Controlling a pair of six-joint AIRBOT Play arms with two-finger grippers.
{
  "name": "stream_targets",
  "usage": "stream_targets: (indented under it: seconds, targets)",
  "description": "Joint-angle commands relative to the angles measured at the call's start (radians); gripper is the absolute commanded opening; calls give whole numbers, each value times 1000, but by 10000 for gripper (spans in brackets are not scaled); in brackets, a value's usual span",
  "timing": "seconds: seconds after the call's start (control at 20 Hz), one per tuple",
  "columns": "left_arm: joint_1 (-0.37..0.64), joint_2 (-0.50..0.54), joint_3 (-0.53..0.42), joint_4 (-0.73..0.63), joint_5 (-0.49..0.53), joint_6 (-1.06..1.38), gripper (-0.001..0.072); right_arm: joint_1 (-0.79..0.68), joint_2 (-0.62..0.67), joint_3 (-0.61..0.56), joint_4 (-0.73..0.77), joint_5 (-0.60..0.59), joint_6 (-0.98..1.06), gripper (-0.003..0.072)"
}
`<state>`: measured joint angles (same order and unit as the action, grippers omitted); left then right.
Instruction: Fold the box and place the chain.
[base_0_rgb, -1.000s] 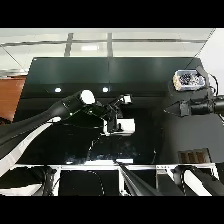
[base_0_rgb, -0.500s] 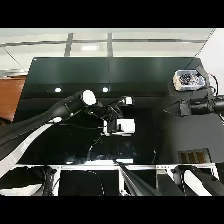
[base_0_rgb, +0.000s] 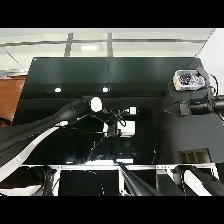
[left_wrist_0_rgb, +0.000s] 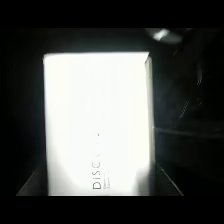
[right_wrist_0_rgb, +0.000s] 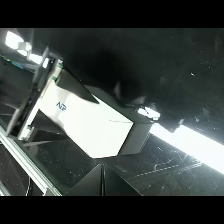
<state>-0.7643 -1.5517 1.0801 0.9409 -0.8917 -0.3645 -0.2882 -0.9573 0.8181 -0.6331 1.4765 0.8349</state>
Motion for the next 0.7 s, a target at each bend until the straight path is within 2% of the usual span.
stream_targets:
  seconds: [0.0,0.05,0.1,0.2,0.3,0.45,0.55,0.65]
  targets:
    - [-14,-14,3,89,12,-103,576,0,1,1,-8,0,23,12]
    - [-10,-6,13,100,-2,-123,451,-1,1,1,-15,0,26,12]
    - [3,5,28,101,-11,-155,405,-1,1,1,-15,0,26,12]
    - [69,49,61,114,-7,-248,401,-1,1,1,-15,-8,26,12]
    - [184,86,96,203,-12,-366,400,-1,1,1,-15,-26,30,12]
    - [456,100,164,363,-73,-539,401,-1,1,1,-15,-51,33,12]
    - [667,95,196,386,-74,-626,400,0,1,1,-15,-59,37,12]
    - [871,69,229,386,-33,-713,401,0,1,1,-14,-72,48,12]
